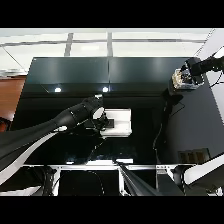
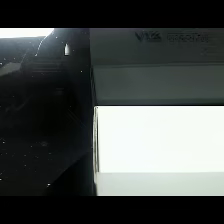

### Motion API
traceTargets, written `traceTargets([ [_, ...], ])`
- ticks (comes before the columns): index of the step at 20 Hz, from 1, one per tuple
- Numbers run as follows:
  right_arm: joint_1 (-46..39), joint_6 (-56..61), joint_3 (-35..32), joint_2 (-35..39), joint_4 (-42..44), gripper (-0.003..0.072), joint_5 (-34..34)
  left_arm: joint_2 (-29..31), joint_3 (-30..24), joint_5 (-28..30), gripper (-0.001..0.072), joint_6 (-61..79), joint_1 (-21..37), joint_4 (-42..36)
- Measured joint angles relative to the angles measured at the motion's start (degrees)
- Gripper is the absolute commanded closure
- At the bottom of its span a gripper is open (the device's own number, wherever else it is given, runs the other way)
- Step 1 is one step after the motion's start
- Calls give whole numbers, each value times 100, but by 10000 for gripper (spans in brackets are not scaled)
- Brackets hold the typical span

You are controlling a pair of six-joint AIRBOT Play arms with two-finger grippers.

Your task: Fold the box and place the chain.

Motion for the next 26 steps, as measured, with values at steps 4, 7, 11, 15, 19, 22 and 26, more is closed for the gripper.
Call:
traceTargets([
  [4,0,7,9,-153,87,137,-61,-2,0,2,680,0,0,0],
  [7,0,-68,11,-264,245,262,-164,-2,0,0,680,0,0,0],
  [11,-7,-297,9,-363,374,670,-157,0,0,0,680,-2,0,0],
  [15,-42,-1086,28,-302,625,671,-155,-2,0,2,680,-2,0,0],
  [19,-114,-2326,105,225,761,672,61,-2,0,0,680,-2,0,-2],
  [22,-166,-3108,151,911,813,673,240,-2,0,0,681,0,0,-2],
  [26,-232,-3814,168,1943,846,673,341,-2,0,0,680,0,0,-2],
])
